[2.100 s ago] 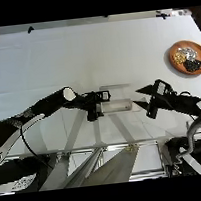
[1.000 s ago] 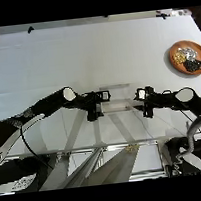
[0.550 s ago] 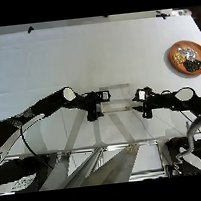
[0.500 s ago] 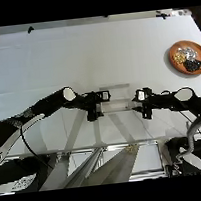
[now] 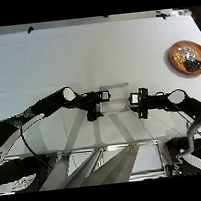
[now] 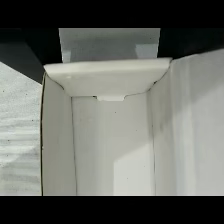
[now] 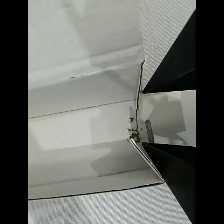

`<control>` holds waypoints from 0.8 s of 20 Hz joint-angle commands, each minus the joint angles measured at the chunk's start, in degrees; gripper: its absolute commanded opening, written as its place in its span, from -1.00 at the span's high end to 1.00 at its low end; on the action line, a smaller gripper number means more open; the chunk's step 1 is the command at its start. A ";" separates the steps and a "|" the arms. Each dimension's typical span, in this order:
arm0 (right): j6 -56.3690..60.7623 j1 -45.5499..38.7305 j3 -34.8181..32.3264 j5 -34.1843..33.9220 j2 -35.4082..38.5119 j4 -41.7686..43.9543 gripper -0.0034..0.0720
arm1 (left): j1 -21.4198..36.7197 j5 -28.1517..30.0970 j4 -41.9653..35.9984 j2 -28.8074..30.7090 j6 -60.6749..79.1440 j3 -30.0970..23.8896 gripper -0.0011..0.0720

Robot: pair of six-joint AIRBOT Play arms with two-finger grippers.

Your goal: Fold the box and place the chain.

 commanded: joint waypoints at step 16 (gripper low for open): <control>0.00 0.31 0.00 1.75 -0.07 1.81 0.49 | 0.02 0.07 0.00 -0.02 0.11 0.02 -0.22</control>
